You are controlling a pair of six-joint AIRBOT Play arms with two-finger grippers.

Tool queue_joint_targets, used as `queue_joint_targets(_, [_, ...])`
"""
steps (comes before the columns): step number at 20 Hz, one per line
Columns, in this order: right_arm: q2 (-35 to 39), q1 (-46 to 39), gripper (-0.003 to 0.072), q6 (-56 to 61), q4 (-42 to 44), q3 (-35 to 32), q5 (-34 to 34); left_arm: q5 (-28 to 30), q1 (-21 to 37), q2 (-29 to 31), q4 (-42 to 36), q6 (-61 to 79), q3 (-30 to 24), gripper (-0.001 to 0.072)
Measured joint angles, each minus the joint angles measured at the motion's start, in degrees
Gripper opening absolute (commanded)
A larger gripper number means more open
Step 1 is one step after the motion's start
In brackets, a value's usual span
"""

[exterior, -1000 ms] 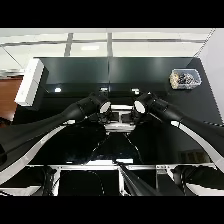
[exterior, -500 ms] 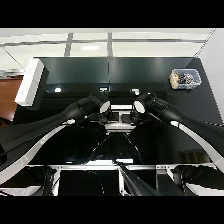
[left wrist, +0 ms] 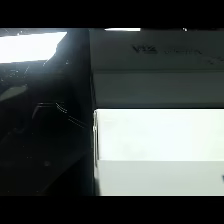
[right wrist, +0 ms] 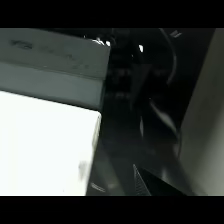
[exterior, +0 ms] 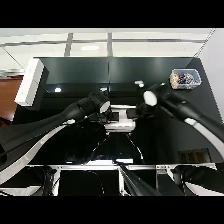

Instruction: Fold the box and place the chain.

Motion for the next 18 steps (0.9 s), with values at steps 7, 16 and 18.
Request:
queue_joint_targets(7, [9.7,-13.6,0.0720,-4.4,-20.9,0.7,-6.4,0.0,0.0,0.0,0.0,-0.2,0.0,0.0028])
queue_joint_targets(16, [-14.4,-41.0,0.0720,-1.8,-16.9,17.2,-21.1,0.0,0.0,0.0,0.0,-0.1,0.0,0.0028])
queue_joint_targets(18, [-23.4,-43.9,0.0706,-1.7,-15.0,29.8,-13.5,0.0,0.0,0.0,0.0,-0.1,0.0,0.0028])
